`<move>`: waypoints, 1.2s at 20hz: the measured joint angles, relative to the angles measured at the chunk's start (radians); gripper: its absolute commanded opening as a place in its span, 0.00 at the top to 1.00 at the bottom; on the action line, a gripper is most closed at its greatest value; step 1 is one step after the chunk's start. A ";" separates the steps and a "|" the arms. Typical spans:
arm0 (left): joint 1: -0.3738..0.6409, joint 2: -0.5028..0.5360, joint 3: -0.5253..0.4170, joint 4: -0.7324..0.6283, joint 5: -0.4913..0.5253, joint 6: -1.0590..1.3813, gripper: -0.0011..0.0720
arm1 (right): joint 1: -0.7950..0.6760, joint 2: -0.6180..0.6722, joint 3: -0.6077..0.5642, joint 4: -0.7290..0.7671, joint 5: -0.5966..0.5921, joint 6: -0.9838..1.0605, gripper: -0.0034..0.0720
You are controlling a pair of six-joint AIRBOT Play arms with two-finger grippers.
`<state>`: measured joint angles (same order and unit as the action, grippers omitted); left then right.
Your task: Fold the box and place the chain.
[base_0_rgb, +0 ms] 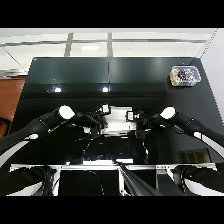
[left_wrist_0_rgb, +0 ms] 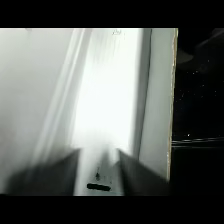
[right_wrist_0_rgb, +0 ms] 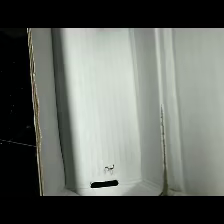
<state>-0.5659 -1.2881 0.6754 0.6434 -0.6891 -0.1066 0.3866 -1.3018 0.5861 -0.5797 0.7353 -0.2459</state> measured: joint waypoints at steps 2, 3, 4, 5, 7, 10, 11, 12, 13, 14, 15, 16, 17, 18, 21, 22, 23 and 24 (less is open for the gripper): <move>0.000 -0.002 0.000 0.005 -0.001 -0.001 0.48 | 0.000 0.000 0.000 0.000 0.000 0.000 0.73; 0.000 -0.002 0.000 0.004 -0.002 -0.002 0.35 | 0.000 0.000 0.000 0.000 0.000 0.000 0.73; 0.000 -0.002 0.000 0.003 -0.006 -0.004 0.58 | 0.000 0.000 0.000 0.000 0.000 0.000 0.73; 0.000 -0.002 0.000 0.003 -0.010 -0.010 0.80 | 0.000 0.000 0.000 0.000 0.000 0.000 0.73; 0.003 0.006 0.009 0.024 -0.031 -0.029 0.95 | 0.000 0.000 0.000 -0.001 0.000 -0.001 0.73; 0.027 0.059 0.037 0.133 -0.102 -0.158 0.95 | 0.000 0.000 0.000 -0.001 0.000 -0.002 0.73; 0.043 0.087 0.044 0.183 -0.132 -0.229 0.95 | 0.000 0.000 0.000 0.000 0.000 0.000 0.73; 0.066 0.121 0.050 0.250 -0.159 -0.319 0.95 | 0.000 0.000 0.000 -0.001 0.000 -0.002 0.73; 0.095 0.156 0.055 0.321 -0.177 -0.415 0.95 | 0.000 0.000 0.000 -0.001 0.000 -0.002 0.73; 0.128 0.183 0.057 0.380 -0.214 -0.502 0.95 | 0.000 0.000 0.000 -0.001 0.000 -0.002 0.73; 0.168 0.206 0.058 0.430 -0.261 -0.593 0.95 | 0.000 0.000 0.000 -0.001 0.000 -0.002 0.73; 0.208 0.221 0.056 0.457 -0.292 -0.678 0.95 | 0.000 0.000 0.000 -0.001 0.000 -0.002 0.73; 0.256 0.231 0.048 0.484 -0.323 -0.776 0.95 | 0.000 0.000 0.000 -0.001 0.000 -0.002 0.73; 0.303 0.235 0.034 0.496 -0.349 -0.874 0.95 | 0.000 0.000 0.000 -0.001 0.000 -0.002 0.73; 0.457 0.216 -0.043 0.402 -0.382 -1.109 0.95 | 0.000 0.000 0.000 -0.001 0.000 -0.001 0.73; 0.497 0.198 -0.074 0.330 -0.396 -1.128 0.95 | 0.000 0.000 0.000 -0.001 0.000 -0.001 0.73; 0.530 0.171 -0.105 0.243 -0.404 -1.130 0.95 | 0.000 0.000 0.000 -0.001 0.000 -0.001 0.73; 0.549 0.144 -0.125 0.175 -0.404 -1.126 0.95 | 0.000 0.000 0.000 -0.001 0.000 -0.001 0.73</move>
